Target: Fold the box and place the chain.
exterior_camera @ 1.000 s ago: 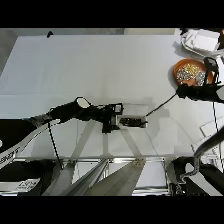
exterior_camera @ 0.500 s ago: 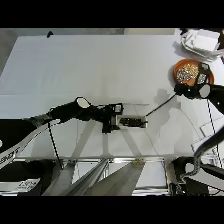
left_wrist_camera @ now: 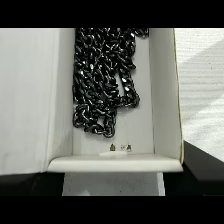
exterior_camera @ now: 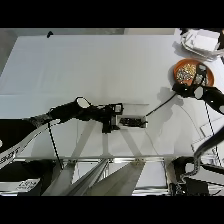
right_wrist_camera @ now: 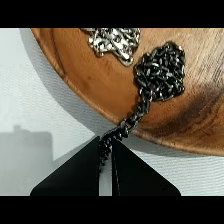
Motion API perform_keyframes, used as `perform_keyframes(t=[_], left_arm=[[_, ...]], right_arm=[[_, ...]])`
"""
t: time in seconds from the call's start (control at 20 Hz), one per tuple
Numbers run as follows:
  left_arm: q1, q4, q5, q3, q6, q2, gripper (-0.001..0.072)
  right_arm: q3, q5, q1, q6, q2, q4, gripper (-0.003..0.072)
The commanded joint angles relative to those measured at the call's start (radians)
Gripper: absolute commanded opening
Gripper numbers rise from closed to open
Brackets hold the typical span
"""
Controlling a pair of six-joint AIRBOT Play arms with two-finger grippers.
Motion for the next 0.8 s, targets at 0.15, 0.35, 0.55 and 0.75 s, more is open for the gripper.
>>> perform_keyframes(t=[0.15, 0.35, 0.55, 0.75], left_arm=[[-0.001, 0.0, 0.0, -0.001, 0.0, 0.001, 0.0364], [-0.001, 0.0, 0.0, -0.001, 0.0, 0.001, 0.0364], [-0.001, 0.0, 0.0, -0.001, 0.0, 0.001, 0.0364], [-0.001, 0.0, 0.0, -0.001, 0.0, 0.001, 0.0364]], right_arm=[[0.001, 0.063, 0.013, -0.01, 0.023, -0.002, 0.0016], [0.001, 0.171, 0.06, -0.115, 0.173, -0.002, 0.0016], [0.001, 0.251, 0.125, -0.115, 0.444, -0.001, 0.0015], [0.001, 0.375, 0.196, -0.115, 0.722, 0.006, 0.0015]])
